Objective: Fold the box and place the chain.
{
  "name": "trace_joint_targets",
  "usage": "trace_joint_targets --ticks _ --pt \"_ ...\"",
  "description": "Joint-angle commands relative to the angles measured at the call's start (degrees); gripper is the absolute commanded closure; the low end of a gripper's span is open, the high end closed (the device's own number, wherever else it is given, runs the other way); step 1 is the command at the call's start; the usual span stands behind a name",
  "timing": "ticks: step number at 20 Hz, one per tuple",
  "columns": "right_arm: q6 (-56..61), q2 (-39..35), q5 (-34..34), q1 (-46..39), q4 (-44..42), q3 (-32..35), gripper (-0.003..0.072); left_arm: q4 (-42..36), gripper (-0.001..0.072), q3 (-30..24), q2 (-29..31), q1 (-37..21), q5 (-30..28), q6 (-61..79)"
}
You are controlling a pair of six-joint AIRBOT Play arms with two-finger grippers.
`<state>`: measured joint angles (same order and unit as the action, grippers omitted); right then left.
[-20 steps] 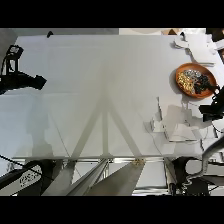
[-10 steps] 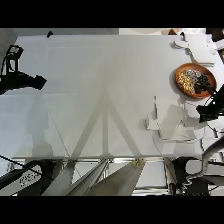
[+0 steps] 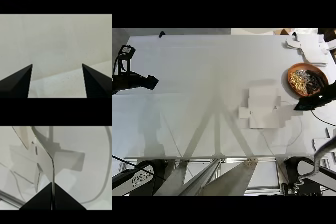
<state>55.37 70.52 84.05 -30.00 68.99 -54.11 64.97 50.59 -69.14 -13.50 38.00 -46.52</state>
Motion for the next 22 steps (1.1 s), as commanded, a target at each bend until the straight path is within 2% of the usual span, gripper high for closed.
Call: trace_joint_targets --ticks 1,4,8,11,14,16,22 --pt "-3.2 -7.0 -5.0 8.1 -4.8 5.2 0.0677 0.0 0.0016 0.1 0.0 0.0 0.0 0.0" --pt "-3.1 -11.1 -12.2 14.1 -9.4 8.4 0.0677 0.0 0.0016 0.1 0.0 0.0 0.0 0.0" --pt "-3.4 -11.6 -22.4 19.5 -17.7 12.5 0.0677 0.0 0.0016 0.1 0.0 0.0 0.0 0.0" --pt "-3.4 -11.6 -36.6 24.4 -22.7 18.3 0.0677 0.0 0.0016 0.1 0.0 0.0 0.0 0.0" --pt "-3.4 -11.6 -51.2 29.4 -22.8 23.8 0.0677 0.0 0.0016 0.1 0.0 0.0 0.0 0.0" --pt "-3.4 -11.5 -58.5 32.2 -23.0 27.0 0.0677 0.0 0.0016 0.1 0.0 0.0 0.0 0.0" --pt "-3.4 -7.4 -64.2 35.6 -22.7 28.2 0.0676 0.0 0.0016 0.1 0.0 0.0 0.0 0.0"
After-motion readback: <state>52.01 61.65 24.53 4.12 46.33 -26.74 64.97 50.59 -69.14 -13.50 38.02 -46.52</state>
